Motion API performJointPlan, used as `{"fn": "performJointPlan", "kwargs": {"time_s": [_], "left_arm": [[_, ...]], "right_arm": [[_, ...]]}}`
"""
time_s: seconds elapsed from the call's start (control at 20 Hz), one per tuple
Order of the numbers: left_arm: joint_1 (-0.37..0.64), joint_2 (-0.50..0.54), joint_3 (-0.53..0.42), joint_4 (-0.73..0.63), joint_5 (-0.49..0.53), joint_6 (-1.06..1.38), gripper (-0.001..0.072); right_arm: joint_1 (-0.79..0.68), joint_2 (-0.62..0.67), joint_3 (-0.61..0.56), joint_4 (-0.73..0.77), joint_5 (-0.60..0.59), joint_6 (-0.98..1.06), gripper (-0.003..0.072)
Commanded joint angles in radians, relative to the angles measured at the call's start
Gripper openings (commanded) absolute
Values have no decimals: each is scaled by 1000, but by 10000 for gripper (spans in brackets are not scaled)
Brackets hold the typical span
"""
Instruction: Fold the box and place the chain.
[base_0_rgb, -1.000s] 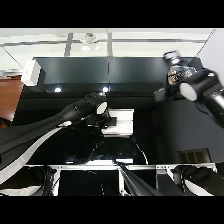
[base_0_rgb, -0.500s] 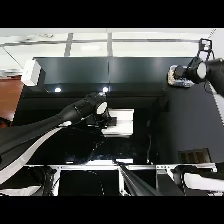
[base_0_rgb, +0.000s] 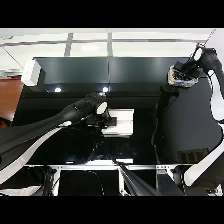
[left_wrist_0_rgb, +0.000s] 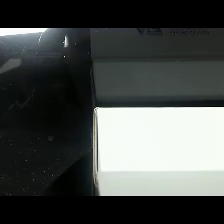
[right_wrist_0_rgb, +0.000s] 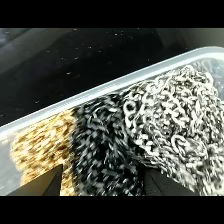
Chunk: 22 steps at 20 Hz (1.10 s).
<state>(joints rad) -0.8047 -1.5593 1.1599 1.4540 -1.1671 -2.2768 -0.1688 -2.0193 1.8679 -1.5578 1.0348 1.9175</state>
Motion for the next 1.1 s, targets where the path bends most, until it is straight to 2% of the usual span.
{"fn": "performJointPlan", "kwargs": {"time_s": [0.0, 0.05, 0.15, 0.3, 0.55, 0.8, 1.05], "left_arm": [[1, 0, 0, 0, -2, 0, 28], [1, 0, 0, 0, -11, 0, 28], [1, 0, 0, 2, -18, 0, 28], [1, 0, 0, 0, -20, 0, 27], [1, 0, 0, 0, -20, 0, 28], [1, 0, 0, 0, -19, 0, 27], [1, 0, 0, 0, -19, 0, 28]], "right_arm": [[-12, -48, 39, 13, 32, -11, 312], [-12, -38, 45, 13, 49, -25, 90], [-10, 4, 68, 13, 56, -92, 6], [-11, 115, 106, 18, 86, -208, 12], [-7, 379, 113, 79, 154, -337, 12], [-6, 618, 113, 258, 208, -401, 11], [-1, 792, 113, 367, 220, -420, 12]]}}
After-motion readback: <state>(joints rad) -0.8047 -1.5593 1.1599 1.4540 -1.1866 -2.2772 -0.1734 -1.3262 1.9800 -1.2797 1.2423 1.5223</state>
